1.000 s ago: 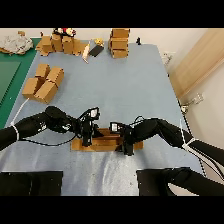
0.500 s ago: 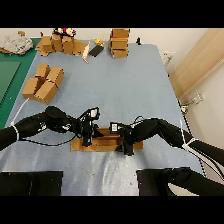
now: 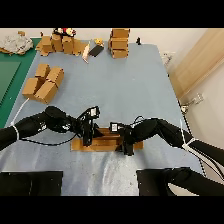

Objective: Fold the box.

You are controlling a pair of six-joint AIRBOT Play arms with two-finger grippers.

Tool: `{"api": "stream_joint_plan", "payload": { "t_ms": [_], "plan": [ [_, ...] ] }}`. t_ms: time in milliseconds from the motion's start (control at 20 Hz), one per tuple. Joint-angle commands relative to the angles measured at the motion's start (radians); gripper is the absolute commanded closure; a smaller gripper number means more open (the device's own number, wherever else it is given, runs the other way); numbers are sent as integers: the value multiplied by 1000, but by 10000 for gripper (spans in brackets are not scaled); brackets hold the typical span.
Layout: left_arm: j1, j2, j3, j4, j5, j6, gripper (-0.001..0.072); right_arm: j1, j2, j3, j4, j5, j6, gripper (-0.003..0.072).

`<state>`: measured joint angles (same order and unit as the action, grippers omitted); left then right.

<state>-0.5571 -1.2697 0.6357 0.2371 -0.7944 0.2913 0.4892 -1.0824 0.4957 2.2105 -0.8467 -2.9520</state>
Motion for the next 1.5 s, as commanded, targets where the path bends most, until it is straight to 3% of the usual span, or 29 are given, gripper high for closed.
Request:
{"api": "stream_joint_plan", "payload": {
  "t_ms": [0,100,150,200,250,350,500,650,800,850,950,1000,1100,1250,1350,1450],
  "plan": [
    [13,0,1,8,13,-141,698,1,-1,0,-1,-1,0,246],
    [34,0,1,60,23,-206,694,1,-1,0,-2,0,0,246],
    [45,2,1,89,22,-239,493,1,-1,0,-3,0,0,246],
    [57,6,1,109,24,-282,172,1,-1,0,-4,0,0,246],
    [73,13,1,109,28,-335,53,1,-1,0,-4,0,0,246],
    [107,41,1,135,27,-362,54,1,-1,0,-4,0,0,245],
    [160,113,1,275,1,-504,53,1,-1,0,-4,0,0,246],
    [170,187,1,387,-113,-680,53,1,-1,0,-4,0,0,246],
    [168,225,0,400,-278,-772,57,1,-1,0,-4,0,0,245],
    [161,225,0,399,-320,-834,125,1,-1,0,-4,0,0,245],
    [110,225,0,398,-399,-954,574,1,-1,0,-4,0,0,246],
    [60,225,0,386,-403,-990,699,1,-1,0,-4,0,0,245],
    [-59,224,0,295,-279,-1090,699,1,-1,0,-4,0,0,246],
    [-182,212,0,146,31,-1239,699,1,-1,0,-4,0,0,245],
    [-188,182,1,27,158,-1280,699,1,-1,0,-4,0,0,246],
    [-170,144,1,-25,199,-1280,699,1,-1,0,-4,0,0,246]
  ]
}}
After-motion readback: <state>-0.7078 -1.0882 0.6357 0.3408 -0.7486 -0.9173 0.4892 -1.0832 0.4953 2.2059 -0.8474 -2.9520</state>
